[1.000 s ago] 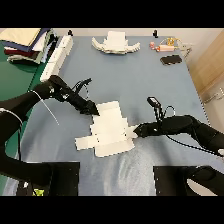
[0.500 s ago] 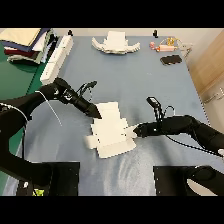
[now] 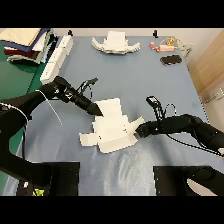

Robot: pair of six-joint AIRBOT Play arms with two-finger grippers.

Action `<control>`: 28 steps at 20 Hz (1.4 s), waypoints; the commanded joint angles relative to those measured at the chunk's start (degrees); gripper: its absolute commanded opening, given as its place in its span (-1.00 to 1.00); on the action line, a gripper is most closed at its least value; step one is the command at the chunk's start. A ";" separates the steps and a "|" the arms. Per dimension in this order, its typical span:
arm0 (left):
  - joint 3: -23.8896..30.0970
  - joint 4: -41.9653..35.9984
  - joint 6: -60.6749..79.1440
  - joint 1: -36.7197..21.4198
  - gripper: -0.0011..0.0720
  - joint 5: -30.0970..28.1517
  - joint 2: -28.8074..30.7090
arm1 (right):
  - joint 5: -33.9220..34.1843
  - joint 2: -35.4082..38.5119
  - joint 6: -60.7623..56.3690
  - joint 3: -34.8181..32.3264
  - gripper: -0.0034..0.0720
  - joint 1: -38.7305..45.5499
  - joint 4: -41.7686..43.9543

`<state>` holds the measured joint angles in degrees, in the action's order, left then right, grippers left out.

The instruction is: Fold the box.

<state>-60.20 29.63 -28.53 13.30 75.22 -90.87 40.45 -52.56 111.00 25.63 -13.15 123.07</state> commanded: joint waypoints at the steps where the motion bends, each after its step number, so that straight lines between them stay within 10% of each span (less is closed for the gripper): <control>1: -0.81 -1.29 10.25 0.59 -0.94 -1.22 1.31 | -0.31 0.02 -13.40 3.08 -0.31 1.42 -15.74; 12: 9.53 -2.43 27.58 10.19 -0.95 -16.50 16.72 | 3.08 0.26 -32.81 10.80 -0.29 4.72 -28.04; 20: 29.49 -6.16 41.11 20.17 -0.95 -44.13 37.94 | 2.67 0.55 -34.69 10.80 -0.30 4.72 -26.99; 28: 32.92 -6.03 41.11 29.40 -0.95 -53.88 36.89 | 2.08 0.55 -34.67 10.80 -0.30 4.50 -26.53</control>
<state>-28.45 23.53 12.25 40.14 26.37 -53.47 42.63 -52.05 76.44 36.38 -8.58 96.40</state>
